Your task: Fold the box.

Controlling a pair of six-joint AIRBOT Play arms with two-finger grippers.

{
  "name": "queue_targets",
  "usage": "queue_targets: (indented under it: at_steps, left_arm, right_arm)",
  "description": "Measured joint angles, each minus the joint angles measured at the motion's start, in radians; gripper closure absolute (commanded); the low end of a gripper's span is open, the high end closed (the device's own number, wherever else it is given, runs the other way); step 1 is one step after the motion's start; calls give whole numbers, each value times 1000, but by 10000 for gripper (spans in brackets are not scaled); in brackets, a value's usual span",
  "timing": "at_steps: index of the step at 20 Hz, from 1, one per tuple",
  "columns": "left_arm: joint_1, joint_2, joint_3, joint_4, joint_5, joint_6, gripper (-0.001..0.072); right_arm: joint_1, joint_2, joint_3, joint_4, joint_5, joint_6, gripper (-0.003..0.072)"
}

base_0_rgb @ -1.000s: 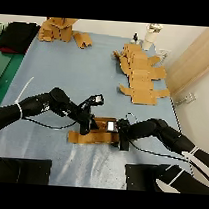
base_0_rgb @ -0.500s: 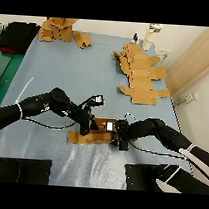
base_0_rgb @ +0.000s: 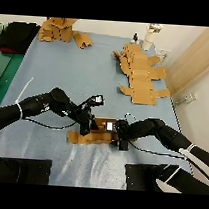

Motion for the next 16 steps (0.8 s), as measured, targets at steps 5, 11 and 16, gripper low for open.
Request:
queue_targets:
  at_steps: [5,11,16]
  left_arm:
    - [0,0,0,0,0,0,697]
    - [0,0,0,-2,1,0,697]
    - [0,0,0,-23,0,0,697]
  right_arm:
    - [0,0,0,0,-1,0,188]
    - [0,0,0,-1,-7,0,188]
    - [0,0,0,-1,-11,0,188]
